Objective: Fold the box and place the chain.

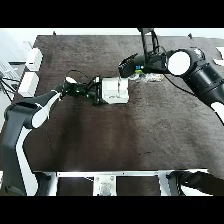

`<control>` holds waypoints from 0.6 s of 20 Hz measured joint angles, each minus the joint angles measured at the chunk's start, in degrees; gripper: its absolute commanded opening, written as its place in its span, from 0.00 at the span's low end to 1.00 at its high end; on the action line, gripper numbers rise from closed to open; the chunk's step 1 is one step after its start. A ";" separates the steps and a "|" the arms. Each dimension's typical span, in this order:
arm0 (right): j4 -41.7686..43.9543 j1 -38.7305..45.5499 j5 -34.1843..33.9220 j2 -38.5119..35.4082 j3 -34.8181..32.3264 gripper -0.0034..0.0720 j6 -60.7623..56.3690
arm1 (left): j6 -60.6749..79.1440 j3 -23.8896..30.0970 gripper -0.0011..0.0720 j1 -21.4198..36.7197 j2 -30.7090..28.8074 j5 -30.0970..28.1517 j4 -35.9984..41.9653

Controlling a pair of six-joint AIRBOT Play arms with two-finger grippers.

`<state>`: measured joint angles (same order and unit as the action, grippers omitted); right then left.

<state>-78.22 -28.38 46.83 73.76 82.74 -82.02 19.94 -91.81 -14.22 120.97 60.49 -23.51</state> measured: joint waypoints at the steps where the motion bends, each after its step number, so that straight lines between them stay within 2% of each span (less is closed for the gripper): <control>1: -0.31 -0.44 0.46 -0.04 0.00 0.04 -0.39 | 0.02 0.00 0.73 0.00 0.00 0.00 0.00; 7: -5.70 -1.92 4.04 -0.90 0.00 0.04 -4.68 | 0.02 0.00 0.73 0.00 0.00 0.00 -0.02; 12: -16.11 -1.49 5.20 -1.38 0.00 0.04 -9.40 | 0.00 0.00 0.73 0.00 0.00 0.00 0.00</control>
<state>-94.32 -29.87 52.03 72.38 82.74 -91.42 19.94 -91.81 -14.22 120.97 60.49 -23.51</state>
